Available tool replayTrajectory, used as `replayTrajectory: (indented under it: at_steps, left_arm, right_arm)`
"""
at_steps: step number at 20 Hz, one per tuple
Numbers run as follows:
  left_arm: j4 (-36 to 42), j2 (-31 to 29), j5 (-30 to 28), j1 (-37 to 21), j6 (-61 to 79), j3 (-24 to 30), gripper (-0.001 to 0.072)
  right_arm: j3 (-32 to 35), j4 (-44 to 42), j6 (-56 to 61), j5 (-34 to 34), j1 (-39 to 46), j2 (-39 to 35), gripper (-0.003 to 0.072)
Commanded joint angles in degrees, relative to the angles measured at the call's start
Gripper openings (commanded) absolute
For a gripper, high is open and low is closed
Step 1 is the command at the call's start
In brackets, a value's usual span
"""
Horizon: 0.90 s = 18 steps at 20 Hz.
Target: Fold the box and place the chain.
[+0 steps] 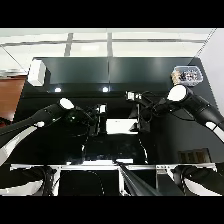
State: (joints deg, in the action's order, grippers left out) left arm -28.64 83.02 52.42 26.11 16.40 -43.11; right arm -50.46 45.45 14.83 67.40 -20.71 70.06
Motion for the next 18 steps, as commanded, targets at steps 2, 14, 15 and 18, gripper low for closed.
replayTrajectory:
  at_steps: [2, 14, 15, 18]
  left_arm:
    - [0.0, 0.0, 0.0, 0.0, 0.0, 0.0, 0.0334]
    - [0.0, 0.0, 0.0, 0.0, 0.0, 0.0, 0.0335]
    - [0.0, 0.0, 0.0, 0.0, 0.0, 0.0, 0.0335]
    - [0.0, 0.0, 0.0, 0.0, 0.0, 0.0, 0.0336]
  right_arm:
    - [1.2, 1.9, -0.8, -3.0, -0.1, 0.0, 0.0702]
    - [1.6, 1.5, -1.2, -3.0, -0.1, 0.0, 0.0187]
    - [1.6, 1.5, -1.2, -2.9, -0.1, 0.0, 0.0186]
    - [1.6, 1.6, -1.2, -2.9, -0.1, 0.0, 0.0186]
